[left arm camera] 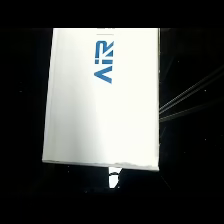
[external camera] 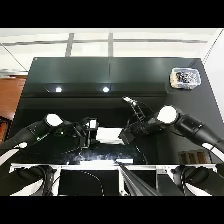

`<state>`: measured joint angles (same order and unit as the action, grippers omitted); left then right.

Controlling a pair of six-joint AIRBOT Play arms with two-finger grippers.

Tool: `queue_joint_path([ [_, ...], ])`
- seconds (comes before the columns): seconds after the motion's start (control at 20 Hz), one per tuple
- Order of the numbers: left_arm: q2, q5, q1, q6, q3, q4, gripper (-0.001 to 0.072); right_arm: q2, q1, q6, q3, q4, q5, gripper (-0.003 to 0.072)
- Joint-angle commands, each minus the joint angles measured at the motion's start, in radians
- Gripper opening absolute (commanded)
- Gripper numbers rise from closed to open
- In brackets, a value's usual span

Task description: Fold the box and place the chain.

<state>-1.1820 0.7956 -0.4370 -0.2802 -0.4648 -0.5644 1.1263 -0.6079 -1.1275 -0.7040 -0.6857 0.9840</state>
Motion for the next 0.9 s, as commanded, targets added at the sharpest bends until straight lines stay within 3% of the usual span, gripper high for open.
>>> queue_joint_path([
  [0.0,0.0,0.0,0.0,0.0,-0.001,0.0,0.035,0.053,0.011,0.025,0.052,0.267,-0.097,0.0038],
  [0.35,0.0,0.0,0.0,0.0,-0.001,0.0,0.0351,0.153,0.011,0.024,0.052,0.222,-0.115,0.0039],
  [0.7,0.0,0.0,0.0,0.0,-0.001,0.0,0.0352,0.151,0.012,0.026,0.05,0.194,-0.104,0.0039],
  [0.85,0.0,0.003,0.0,0.005,-0.001,0.002,0.0353,0.109,0.038,0.064,0.014,0.193,-0.025,0.0039],
])
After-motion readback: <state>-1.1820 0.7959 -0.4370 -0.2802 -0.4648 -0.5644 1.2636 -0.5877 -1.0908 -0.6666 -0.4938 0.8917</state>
